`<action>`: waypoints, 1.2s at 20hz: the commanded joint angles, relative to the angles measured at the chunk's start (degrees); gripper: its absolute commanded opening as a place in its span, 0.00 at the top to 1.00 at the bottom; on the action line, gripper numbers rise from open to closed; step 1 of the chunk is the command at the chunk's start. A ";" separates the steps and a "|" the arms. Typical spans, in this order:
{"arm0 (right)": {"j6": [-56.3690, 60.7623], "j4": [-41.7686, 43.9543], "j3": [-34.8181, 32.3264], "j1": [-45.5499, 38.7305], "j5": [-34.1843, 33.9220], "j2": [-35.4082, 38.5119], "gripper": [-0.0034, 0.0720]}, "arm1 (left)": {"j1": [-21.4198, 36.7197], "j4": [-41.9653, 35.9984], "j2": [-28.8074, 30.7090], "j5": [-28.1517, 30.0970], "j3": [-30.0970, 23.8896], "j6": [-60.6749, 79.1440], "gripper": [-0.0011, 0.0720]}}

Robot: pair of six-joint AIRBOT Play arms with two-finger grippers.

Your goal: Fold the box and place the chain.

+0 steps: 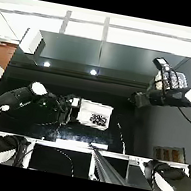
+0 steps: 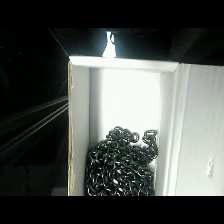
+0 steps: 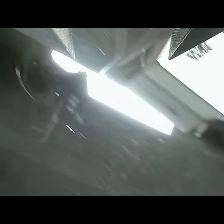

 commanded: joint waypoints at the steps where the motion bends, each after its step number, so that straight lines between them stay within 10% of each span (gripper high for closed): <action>1: -7.43 7.30 0.00 3.78 -8.02 -4.85 0.01 | -0.98 1.88 -0.04 0.28 -0.07 -0.20 0.46; 24: -33.79 8.79 -0.15 14.93 3.10 -10.36 0.02 | -0.98 0.55 -0.04 3.74 -0.07 -3.04 0.44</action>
